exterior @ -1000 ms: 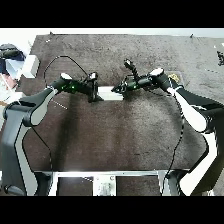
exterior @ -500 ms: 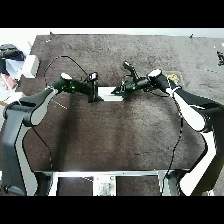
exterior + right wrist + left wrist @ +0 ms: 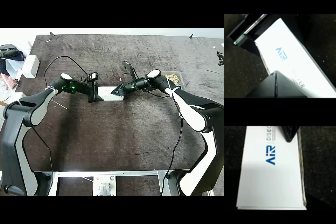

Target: Fold the box and place the chain.

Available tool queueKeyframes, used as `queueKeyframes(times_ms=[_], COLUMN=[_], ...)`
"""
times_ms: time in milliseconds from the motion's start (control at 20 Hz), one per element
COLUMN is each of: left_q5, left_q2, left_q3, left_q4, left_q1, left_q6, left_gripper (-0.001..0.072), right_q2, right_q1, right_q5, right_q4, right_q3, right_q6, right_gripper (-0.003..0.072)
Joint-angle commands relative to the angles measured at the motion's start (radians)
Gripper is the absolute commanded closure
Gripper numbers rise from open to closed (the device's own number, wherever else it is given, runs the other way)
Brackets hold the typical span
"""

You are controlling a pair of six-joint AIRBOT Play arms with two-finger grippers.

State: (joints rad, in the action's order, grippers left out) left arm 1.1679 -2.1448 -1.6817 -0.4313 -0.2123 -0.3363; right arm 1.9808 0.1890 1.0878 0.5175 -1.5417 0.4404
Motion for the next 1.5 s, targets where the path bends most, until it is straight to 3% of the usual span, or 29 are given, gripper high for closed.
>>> queueKeyframes(times_ms=[0, 100, 350, 800, 950, 1250, 1450], left_q5=[0.002, 0.002, 0.002, 0.002, 0.002, 0.002, 0.002], left_q2=[0.0, 0.0, 0.001, 0.0, 0.0, 0.0, 0.0], left_q3=[0.0, 0.0, 0.0, 0.0, 0.0, 0.0, 0.0], left_q4=[-0.002, -0.002, -0.002, -0.002, -0.002, -0.002, -0.002], left_q1=[0.001, 0.001, 0.001, 0.001, 0.001, 0.001, 0.001], left_q6=[-0.004, -0.004, -0.004, -0.004, -0.004, -0.004, -0.004], left_gripper=[0.0306, 0.0306, 0.0306, 0.0306, 0.0306, 0.0305, 0.0306], right_q2=[-0.001, -0.006, -0.118, -0.323, -0.418, -0.641, -0.874], right_q1=[-0.001, -0.002, -0.002, -0.002, -0.002, -0.002, -0.002], right_q5=[-0.075, -0.061, -0.045, 0.027, -0.002, -0.266, -0.519], right_q4=[0.239, 0.189, -0.126, -0.19, -0.189, -0.192, -0.192], right_q3=[-0.002, -0.022, -0.023, -0.001, 0.048, 0.256, 0.496], right_q6=[0.039, -0.008, -0.235, -0.257, -0.238, -0.238, -0.238], right_gripper=[0.0675, 0.0674, 0.0674, 0.0676, 0.0676, 0.0677, 0.0677])
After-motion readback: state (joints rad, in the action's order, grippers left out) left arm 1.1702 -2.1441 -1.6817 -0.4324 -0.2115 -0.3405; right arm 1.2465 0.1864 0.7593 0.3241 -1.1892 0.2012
